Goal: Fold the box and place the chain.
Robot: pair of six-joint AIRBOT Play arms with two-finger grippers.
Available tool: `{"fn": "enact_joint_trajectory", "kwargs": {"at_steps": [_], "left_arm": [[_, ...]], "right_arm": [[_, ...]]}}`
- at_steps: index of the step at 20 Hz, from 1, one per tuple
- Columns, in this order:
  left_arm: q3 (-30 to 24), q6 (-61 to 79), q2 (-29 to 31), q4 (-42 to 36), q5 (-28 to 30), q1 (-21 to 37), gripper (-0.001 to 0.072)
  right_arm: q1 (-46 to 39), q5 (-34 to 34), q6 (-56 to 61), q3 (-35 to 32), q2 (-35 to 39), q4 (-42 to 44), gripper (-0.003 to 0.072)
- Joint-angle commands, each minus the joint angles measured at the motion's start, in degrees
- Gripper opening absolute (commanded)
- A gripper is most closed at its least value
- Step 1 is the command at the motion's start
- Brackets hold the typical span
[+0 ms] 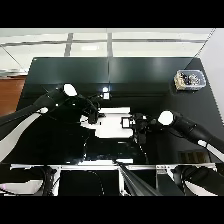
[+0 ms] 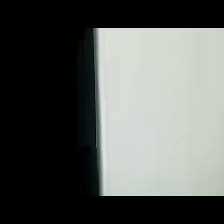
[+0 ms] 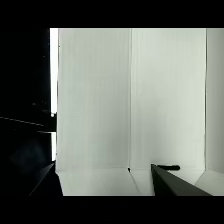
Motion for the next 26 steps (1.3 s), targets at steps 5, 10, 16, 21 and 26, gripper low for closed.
{"fn": "enact_joint_trajectory", "kwargs": {"at_steps": [5, 10, 16, 21, 26], "left_arm": [[0.0, 0.0, 0.0, 0.0, 0.0, 0.0, 0.0025], [0.0, 0.0, 0.0, 0.0, 0.0, 0.0, 0.0025], [0.0, 0.0, 0.0, 0.0, 0.0, 0.0, 0.0025], [0.0, 0.0, 0.0, 0.0, 0.0, 0.0, 0.0025], [0.0, 0.0, 0.0, -0.2, 0.3, 0.0, 0.0026]], "right_arm": [[-1.8, -0.9, 1.6, 1.2, 1.1, 4.7, 0.0687], [-7.0, -2.4, 1.5, 1.6, 3.3, 4.8, 0.0686], [-7.2, -5.0, -3.6, 1.7, 3.3, 10.8, 0.0686], [-8.3, -3.8, -7.0, 1.7, 2.8, 14.3, 0.0687], [-9.8, 0.1, -21.9, 1.7, -2.4, 21.1, 0.0687]]}}
